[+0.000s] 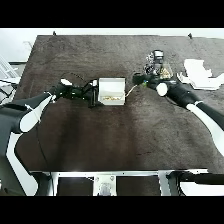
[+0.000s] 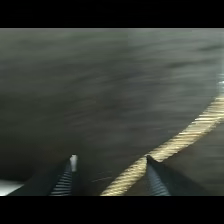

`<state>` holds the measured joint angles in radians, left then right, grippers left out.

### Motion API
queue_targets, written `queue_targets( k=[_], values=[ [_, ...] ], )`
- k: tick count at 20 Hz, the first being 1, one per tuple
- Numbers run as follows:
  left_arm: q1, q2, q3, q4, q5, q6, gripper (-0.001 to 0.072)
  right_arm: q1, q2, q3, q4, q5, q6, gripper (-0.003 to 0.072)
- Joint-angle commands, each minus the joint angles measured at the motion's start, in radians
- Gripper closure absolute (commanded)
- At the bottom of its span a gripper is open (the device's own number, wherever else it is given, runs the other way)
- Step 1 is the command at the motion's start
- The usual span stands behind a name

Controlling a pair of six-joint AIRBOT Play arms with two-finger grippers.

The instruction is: Fold the box and place the chain.

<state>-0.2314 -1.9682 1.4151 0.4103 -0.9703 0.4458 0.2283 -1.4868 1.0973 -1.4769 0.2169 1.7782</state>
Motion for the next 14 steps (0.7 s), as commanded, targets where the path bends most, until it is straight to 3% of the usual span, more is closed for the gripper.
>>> queue_targets(
  k=[1, 4, 8, 14],
  values=[
    [-0.001, 0.000, 0.000, 0.000, 0.000, 0.000, 0.0419, -0.142, -0.070, 0.045, 0.002, -0.006, -0.008, 0.0128],
    [-0.001, 0.001, 0.000, 0.000, 0.001, 0.000, 0.0420, -0.159, -0.170, 0.141, 0.000, 0.040, -0.088, 0.0128],
    [-0.001, 0.000, 0.000, 0.000, 0.000, 0.000, 0.0420, -0.158, -0.297, 0.301, 0.004, 0.216, -0.084, 0.0129],
    [-0.001, 0.000, 0.000, 0.000, 0.000, 0.000, 0.0420, -0.137, -0.334, 0.337, 0.085, 0.231, -0.084, 0.0201]
  ],
)
